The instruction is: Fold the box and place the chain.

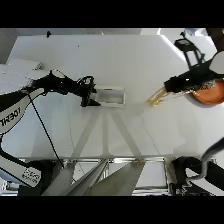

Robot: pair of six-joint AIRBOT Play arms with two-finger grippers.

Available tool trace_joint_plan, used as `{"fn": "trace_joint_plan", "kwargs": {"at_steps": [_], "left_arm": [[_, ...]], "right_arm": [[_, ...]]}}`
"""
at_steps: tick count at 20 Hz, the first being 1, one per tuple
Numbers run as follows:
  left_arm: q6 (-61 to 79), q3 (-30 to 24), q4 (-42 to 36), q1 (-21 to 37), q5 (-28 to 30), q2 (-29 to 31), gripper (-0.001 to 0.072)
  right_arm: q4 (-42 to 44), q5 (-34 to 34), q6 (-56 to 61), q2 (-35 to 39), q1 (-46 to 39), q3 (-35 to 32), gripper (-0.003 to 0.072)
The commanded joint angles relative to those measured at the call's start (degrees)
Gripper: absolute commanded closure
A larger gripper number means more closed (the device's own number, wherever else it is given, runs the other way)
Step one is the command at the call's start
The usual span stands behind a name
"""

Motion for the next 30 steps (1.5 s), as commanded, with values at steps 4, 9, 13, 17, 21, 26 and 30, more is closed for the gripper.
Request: {"fn": "trace_joint_plan", "kwargs": {"at_steps": [4, 9, 13, 17, 21, 26, 30], "left_arm": [[0.0, 0.0, 0.0, 0.0, 0.0, 0.0, 0.0214], [0.0, 0.0, 0.0, 0.0, 0.0, 0.0, 0.0214], [0.0, 0.0, 0.0, 0.0, 0.0, 0.0, 0.0214], [0.0, 0.0, 0.0, 0.0, 0.0, 0.0, 0.0214], [0.0, 0.0, 0.0, 0.0, 0.0, 0.0, 0.0214], [0.0, 0.0, 0.0, 0.0, 0.0, 0.0, 0.0214], [0.0, 0.0, 0.0, 0.0, 0.0, 0.0, 0.0214]], "right_arm": [[5.7, -5.3, 2.5, -3.3, 9.6, 0.0, 0.0673], [11.9, -10.0, 2.2, -11.4, 15.0, 0.0, 0.0673], [18.3, -16.8, -0.6, -17.5, 18.0, 0.0, 0.0673], [23.6, -25.0, -3.3, -20.8, 19.2, 0.0, 0.0673], [23.8, -28.2, -3.2, -23.0, 19.3, 0.0, 0.0672], [23.7, -28.1, -3.3, -23.5, 19.3, 0.1, 0.0514], [23.7, -27.5, -3.3, -23.5, 19.3, 0.1, 0.0461]]}}
